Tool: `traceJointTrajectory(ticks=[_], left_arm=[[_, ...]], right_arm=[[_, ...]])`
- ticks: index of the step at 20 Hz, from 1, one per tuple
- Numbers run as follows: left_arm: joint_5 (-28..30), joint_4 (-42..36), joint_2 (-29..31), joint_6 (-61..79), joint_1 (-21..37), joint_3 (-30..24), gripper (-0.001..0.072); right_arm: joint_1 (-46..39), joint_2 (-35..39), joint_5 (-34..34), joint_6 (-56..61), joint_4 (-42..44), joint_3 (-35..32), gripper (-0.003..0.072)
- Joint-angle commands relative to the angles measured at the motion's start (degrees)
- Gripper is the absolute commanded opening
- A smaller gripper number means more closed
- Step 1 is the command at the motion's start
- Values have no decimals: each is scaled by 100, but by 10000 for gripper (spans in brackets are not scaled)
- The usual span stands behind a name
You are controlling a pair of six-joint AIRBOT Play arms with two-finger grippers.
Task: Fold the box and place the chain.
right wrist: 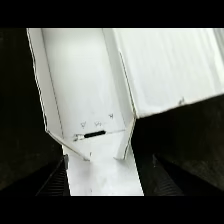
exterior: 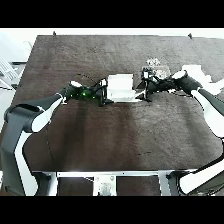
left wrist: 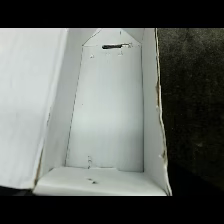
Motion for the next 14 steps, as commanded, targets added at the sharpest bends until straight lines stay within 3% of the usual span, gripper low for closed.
traceJointTrajectory(ticks=[1, 3, 4, 5, 8, 14], left_arm=[[0, 2, -4, 2, 4, 2, 289], [0, 2, -4, 0, 4, 2, 289], [0, 2, -4, 0, 4, 2, 289], [-2, 2, -4, 0, 4, 2, 289], [0, 2, -4, 2, 4, 2, 288], [0, 2, -4, 2, 4, 2, 289]], right_arm=[[59, -116, 205, -15, 28, 81, 617], [72, -133, 245, -17, 28, 81, 576], [72, -146, 247, -20, 33, 87, 512], [79, -151, 247, -22, 70, 87, 380], [166, -151, 254, -42, 330, 87, 285], [431, -164, 271, -42, 446, 87, 285]])
